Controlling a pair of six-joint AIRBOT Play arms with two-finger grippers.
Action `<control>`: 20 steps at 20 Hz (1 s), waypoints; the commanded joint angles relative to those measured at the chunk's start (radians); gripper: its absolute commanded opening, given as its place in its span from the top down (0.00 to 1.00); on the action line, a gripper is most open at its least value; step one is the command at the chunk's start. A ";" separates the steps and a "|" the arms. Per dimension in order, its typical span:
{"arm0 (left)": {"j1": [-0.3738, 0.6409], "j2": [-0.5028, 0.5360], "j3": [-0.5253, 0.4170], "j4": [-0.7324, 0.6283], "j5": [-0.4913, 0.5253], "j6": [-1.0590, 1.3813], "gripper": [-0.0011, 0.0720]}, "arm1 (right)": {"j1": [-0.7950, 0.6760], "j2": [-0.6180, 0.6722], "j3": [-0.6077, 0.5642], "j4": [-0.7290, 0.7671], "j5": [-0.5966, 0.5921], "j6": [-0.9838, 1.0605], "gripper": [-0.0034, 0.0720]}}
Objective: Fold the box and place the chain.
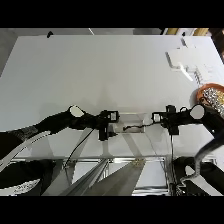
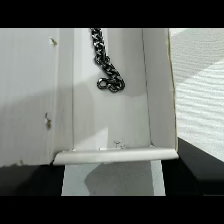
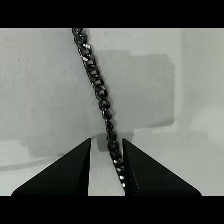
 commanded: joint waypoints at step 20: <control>0.000 0.000 0.000 0.000 0.000 0.000 0.51 | 0.192 0.302 -0.001 0.309 0.187 0.056 0.94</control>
